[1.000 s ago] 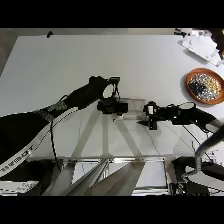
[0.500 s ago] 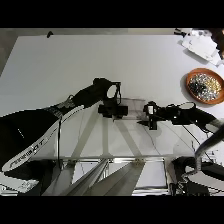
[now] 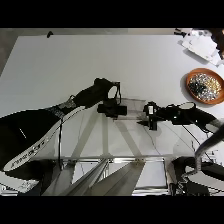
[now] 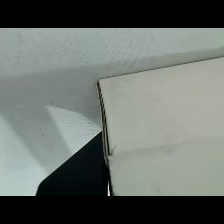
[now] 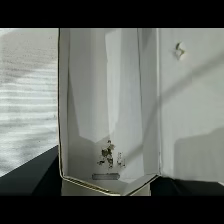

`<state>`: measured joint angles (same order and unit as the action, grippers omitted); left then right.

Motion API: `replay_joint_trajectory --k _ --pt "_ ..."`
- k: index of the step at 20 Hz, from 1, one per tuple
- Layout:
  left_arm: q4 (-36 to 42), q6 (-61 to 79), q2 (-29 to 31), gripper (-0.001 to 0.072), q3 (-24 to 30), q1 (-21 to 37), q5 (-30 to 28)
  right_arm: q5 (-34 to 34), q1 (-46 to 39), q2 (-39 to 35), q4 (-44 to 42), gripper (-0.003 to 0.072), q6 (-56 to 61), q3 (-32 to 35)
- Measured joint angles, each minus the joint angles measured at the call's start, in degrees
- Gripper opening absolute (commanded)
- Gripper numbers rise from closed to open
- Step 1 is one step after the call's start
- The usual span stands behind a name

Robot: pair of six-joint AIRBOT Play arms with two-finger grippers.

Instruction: Fold the box and place the chain.

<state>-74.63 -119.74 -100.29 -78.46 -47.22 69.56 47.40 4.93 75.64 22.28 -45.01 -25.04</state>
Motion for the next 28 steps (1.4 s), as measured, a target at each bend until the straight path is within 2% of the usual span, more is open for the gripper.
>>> replay_joint_trajectory --k 1,2,3,4,7,9,11,14,15,16,17,19,20,28 --pt "0.0 0.07 -0.07 0.0018 -0.02 -0.15 0.28 -0.02 0.0 0.0 0.0 0.0419 0.0 0.0" --pt "0.0 0.17 -0.11 0.01 -0.04 -0.28 0.44 -0.04 0.0 0.0 0.0 0.0419 0.0 0.0" --pt "0.31 0.68 -0.17 0.0235 -0.04 -0.44 0.81 -0.13 0.0 0.0 0.11 0.0419 -0.24 0.0" --pt "1.29 0.63 -0.37 0.0314 0.04 -0.63 1.57 -0.15 0.0 0.0 0.11 0.0419 -0.26 0.0" --pt "1.01 0.57 -0.28 0.0307 0.0 -0.7 1.42 -0.2 0.02 0.0 0.07 0.0419 -0.07 0.0" --pt "0.85 0.37 -0.28 0.0139 0.0 -0.79 1.38 -0.2 0.0 0.0 0.02 0.0419 -0.07 0.0" --pt "0.24 -0.15 -0.28 0.0003 0.0 -0.81 1.79 -0.2 0.0 0.0 0.0 0.0419 0.0 0.0" --pt "0.33 -0.09 -0.31 0.0003 0.02 -0.81 1.49 -0.15 0.0 0.0 -0.04 0.0419 0.09 0.0" --pt "0.37 -0.07 -0.31 0.0006 0.02 -0.81 1.44 -0.15 0.0 0.0 -0.04 0.0419 0.04 0.0" --pt "0.39 0.0 -0.31 0.006 0.02 -0.81 1.4 -0.15 0.0 0.0 -0.04 0.0419 0.04 0.02" --pt "0.44 0.46 -0.31 0.0127 0.02 -0.81 1.36 -0.2 0.0 0.0 -0.02 0.0419 -0.07 0.0" --pt "1.07 0.55 -0.2 0.0308 0.0 -0.83 0.85 -0.24 0.0 0.0 0.0 0.0419 -0.17 0.0" --pt "1.27 0.5 0.02 0.0354 0.0 -0.85 0.63 -0.24 0.0 0.0 0.0 0.0419 -0.17 0.0" --pt "0.28 4.48 4.28 0.0354 0.0 0.15 0.74 -0.28 0.0 0.0 -0.02 0.0419 -0.04 0.0"
